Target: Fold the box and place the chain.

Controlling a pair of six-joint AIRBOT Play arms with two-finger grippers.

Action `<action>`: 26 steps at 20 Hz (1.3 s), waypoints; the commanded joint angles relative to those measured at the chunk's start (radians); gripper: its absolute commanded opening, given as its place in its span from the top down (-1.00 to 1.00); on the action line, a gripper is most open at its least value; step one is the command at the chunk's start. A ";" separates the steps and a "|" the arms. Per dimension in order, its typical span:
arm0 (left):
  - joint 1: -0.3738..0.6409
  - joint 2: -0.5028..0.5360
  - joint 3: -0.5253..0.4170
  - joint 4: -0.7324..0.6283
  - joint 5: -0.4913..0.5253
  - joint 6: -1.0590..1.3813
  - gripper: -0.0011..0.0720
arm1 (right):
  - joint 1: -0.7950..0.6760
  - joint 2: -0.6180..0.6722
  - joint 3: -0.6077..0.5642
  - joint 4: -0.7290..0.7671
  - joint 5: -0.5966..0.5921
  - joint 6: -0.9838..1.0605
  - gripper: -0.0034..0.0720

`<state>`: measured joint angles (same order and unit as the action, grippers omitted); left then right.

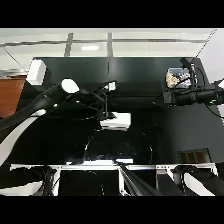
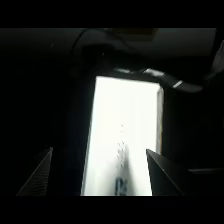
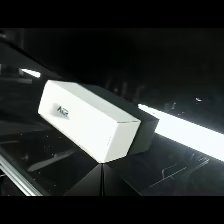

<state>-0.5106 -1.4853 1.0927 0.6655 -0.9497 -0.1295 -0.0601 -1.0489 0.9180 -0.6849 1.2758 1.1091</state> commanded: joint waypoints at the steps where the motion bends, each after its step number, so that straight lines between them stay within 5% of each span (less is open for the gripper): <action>1: -0.027 -0.123 0.079 -0.047 -0.049 -0.114 -0.99 | -0.003 0.001 0.000 -0.008 -0.003 0.001 0.87; 10: -0.058 -0.156 0.101 0.083 -0.226 -0.115 -0.99 | -0.003 0.001 -0.002 -0.026 -0.008 -0.003 0.87; 22: -0.199 -0.156 0.196 0.439 -0.200 -0.338 -0.96 | 0.000 0.001 -0.002 -0.035 -0.008 -0.003 0.87; 26: -0.291 -0.156 0.198 0.698 -0.105 -0.592 -0.86 | 0.000 0.001 -0.002 -0.035 -0.008 -0.003 0.87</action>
<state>-0.7464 -1.6405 1.2854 1.1683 -1.1240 -0.5407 -0.0608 -1.0485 0.9161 -0.7200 1.2671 1.1061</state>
